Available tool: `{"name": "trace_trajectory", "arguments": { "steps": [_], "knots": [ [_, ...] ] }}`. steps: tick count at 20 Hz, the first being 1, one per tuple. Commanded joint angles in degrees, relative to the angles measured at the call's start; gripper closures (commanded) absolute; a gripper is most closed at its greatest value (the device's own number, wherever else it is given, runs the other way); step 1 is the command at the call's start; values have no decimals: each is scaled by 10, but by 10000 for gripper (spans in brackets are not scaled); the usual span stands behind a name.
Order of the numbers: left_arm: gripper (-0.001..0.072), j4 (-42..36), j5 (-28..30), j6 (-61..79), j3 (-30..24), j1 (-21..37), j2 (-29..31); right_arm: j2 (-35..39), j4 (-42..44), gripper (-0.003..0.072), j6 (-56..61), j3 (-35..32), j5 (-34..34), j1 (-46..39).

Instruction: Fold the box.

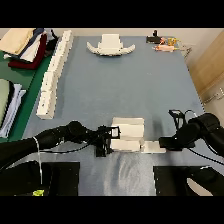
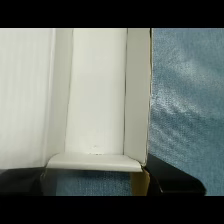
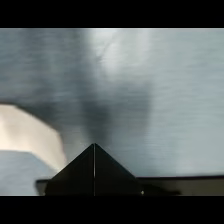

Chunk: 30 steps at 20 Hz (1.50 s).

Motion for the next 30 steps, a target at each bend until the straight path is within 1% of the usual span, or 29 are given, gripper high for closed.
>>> {"name": "trace_trajectory", "arguments": {
  "steps": [1, 8, 12, 13, 15, 20, 23, 24, 25, 28, 30],
  "knots": [
    [113, 0, 0, 0, 0, 0, 0, -16, 152, 684, -63, -10, 47, -6],
    [113, 0, 0, 0, 0, 0, 0, 22, 238, 682, -124, -3, 49, -6],
    [113, 0, 0, 0, 0, 0, 0, 32, 244, 675, -129, -2, 49, -6],
    [113, 0, 0, 0, 0, 0, 0, 32, 244, 658, -129, -2, 49, -6],
    [113, 0, 0, 0, 0, 0, 0, 32, 247, 325, -129, -2, 51, -6],
    [113, 0, 0, 0, 0, 0, 0, 32, 247, 325, -129, -2, 53, -6],
    [114, 0, 0, 0, 0, 0, 0, 32, 246, 326, -129, 13, 53, -6],
    [113, 0, 0, 0, 0, 0, 0, 32, 246, 353, -129, 19, 53, -6],
    [113, 0, 0, 0, 0, 0, 0, 32, 247, 353, -129, 22, 53, -6],
    [113, 0, 0, 0, 0, 0, 0, 29, 248, 352, -129, 21, 63, -4],
    [114, 0, 0, 0, 0, 0, 0, 18, 250, 351, -130, 21, 89, 19]
  ]
}}
